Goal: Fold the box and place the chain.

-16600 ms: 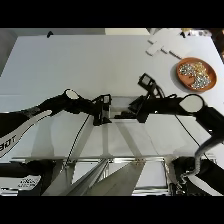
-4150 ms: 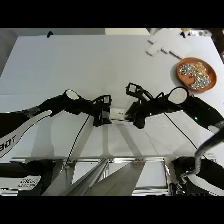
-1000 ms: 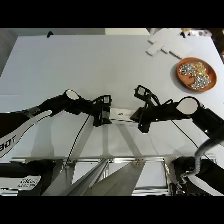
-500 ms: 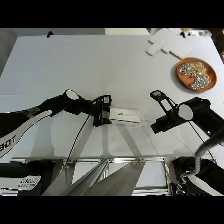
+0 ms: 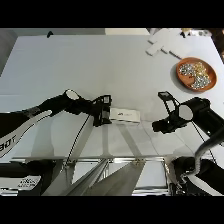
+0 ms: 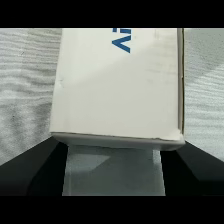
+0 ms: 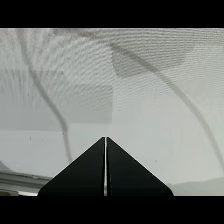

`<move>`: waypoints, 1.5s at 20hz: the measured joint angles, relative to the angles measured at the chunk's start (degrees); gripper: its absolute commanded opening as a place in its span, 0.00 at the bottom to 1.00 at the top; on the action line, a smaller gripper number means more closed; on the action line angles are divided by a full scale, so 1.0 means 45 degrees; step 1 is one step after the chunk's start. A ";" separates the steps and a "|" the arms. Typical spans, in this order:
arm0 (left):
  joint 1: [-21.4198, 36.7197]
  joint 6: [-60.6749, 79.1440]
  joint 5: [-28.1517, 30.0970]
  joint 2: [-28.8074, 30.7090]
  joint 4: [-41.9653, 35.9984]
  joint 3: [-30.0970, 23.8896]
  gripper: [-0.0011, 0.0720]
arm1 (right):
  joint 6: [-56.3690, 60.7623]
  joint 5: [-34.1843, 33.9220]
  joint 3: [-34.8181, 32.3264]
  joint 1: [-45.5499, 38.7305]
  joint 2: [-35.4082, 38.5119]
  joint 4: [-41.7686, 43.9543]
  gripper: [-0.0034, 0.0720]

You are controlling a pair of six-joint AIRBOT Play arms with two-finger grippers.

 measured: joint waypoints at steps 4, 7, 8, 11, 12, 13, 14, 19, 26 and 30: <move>0.0000 0.0000 -0.0010 0.0000 0.0000 0.0000 0.55 | 0.0141 0.0039 0.0000 0.0000 0.0000 0.0039 0.07; 0.0000 -0.0024 -0.0151 0.0000 -0.0005 0.0000 0.55 | 0.0170 0.0049 0.0000 0.0000 0.0000 0.0044 0.07; 0.0000 -0.0034 -0.0301 0.0000 0.0000 0.0000 0.55 | 0.0180 0.0058 0.0000 0.0000 0.0000 0.0044 0.07; 0.0005 -0.0049 -0.0792 -0.0005 0.0049 -0.0005 0.47 | 0.0204 0.0068 0.0000 -0.0005 0.0000 0.0049 0.07; 0.0005 -0.0049 -0.0894 -0.0010 0.0049 -0.0005 0.22 | 0.0204 0.0073 0.0000 -0.0005 0.0000 0.0049 0.07; 0.0005 -0.0039 -0.0933 -0.0010 0.0024 -0.0005 0.03 | 0.0209 0.0073 0.0000 -0.0005 0.0000 0.0049 0.07; 0.0010 -0.0034 -0.0947 -0.0010 -0.0005 -0.0005 0.02 | 0.0209 0.0073 0.0000 0.0000 0.0000 0.0049 0.07; 0.0024 -0.0029 -0.0539 0.0374 0.0000 -0.0010 0.02 | 0.0209 0.0068 0.0000 -0.0005 0.0000 0.0053 0.07; 0.0359 -0.0452 0.1855 0.2817 -0.0117 -0.0010 0.01 | 0.0209 0.0068 0.0000 0.0000 0.0000 0.0058 0.07; 0.1350 -0.1797 0.2798 0.4085 0.0423 -0.0010 0.01 | 0.0209 0.0068 0.0000 -0.0005 0.0000 0.0058 0.07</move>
